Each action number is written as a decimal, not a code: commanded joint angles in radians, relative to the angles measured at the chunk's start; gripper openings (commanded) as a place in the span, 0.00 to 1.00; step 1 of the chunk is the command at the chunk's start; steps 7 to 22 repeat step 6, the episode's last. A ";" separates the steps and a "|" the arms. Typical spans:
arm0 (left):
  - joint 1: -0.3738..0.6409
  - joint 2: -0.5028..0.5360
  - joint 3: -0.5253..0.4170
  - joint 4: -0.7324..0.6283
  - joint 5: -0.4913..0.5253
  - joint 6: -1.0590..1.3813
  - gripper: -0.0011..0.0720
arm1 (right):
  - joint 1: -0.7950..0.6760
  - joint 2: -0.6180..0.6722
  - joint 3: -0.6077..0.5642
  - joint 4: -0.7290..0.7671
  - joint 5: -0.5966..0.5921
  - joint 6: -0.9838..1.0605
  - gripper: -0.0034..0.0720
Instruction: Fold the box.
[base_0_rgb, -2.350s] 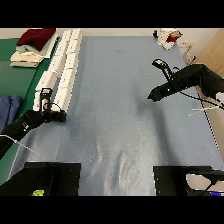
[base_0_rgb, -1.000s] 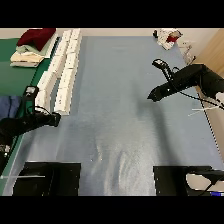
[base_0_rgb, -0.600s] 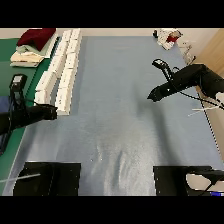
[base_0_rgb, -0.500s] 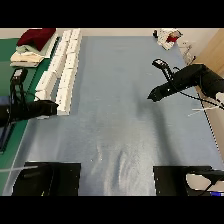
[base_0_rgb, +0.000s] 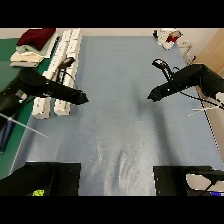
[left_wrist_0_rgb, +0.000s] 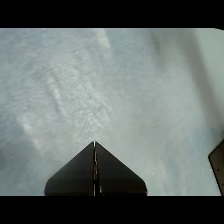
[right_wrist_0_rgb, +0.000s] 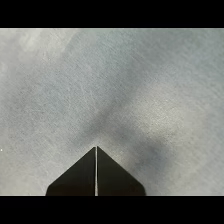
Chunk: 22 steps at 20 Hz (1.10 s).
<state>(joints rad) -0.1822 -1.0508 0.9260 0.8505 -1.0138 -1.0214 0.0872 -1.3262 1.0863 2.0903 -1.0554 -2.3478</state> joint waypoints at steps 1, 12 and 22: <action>-0.108 -0.109 0.021 -0.002 0.058 0.000 0.04 | 0.000 -0.001 0.001 0.000 0.000 0.000 0.07; -0.111 -0.114 0.021 -0.003 0.064 0.000 0.04 | 0.000 0.000 0.001 0.000 0.000 0.000 0.07; -0.111 -0.114 0.021 -0.003 0.064 0.000 0.04 | 0.000 0.000 0.001 0.000 0.000 0.000 0.07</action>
